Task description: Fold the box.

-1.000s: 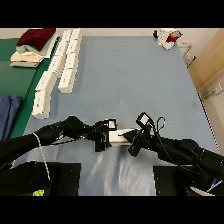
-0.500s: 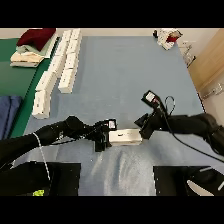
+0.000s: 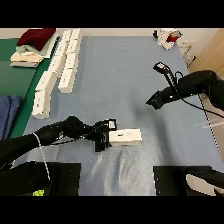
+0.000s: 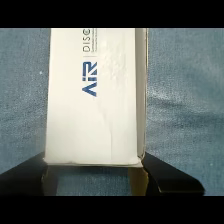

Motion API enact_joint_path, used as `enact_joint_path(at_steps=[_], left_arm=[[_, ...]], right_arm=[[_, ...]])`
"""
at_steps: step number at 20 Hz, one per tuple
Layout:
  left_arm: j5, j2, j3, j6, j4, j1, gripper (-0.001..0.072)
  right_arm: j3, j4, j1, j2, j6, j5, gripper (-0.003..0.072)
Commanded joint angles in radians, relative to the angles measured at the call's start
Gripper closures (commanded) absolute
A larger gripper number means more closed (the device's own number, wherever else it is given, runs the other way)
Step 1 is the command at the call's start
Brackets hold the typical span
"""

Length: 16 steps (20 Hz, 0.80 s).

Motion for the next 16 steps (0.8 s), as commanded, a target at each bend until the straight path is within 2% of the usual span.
enact_joint_path(at_steps=[1, 5, 16], left_arm=[[0.0, 0.0, 0.0, 0.0, 0.0, 0.0, 0.024], [0.0, 0.0, 0.0, 0.0, 0.0, 0.0, 0.024], [0.002, 0.0, 0.006, 0.0, -0.008, 0.003, 0.0239]], right_arm=[[0.1, -0.01, -0.02, -0.126, -0.01, -0.029, 0.0685], [0.11, -0.07, -0.02, -0.144, 0.072, 0.044, 0.0668], [0.11, -0.075, -0.02, -0.144, 0.074, 0.042, 0.0669]])
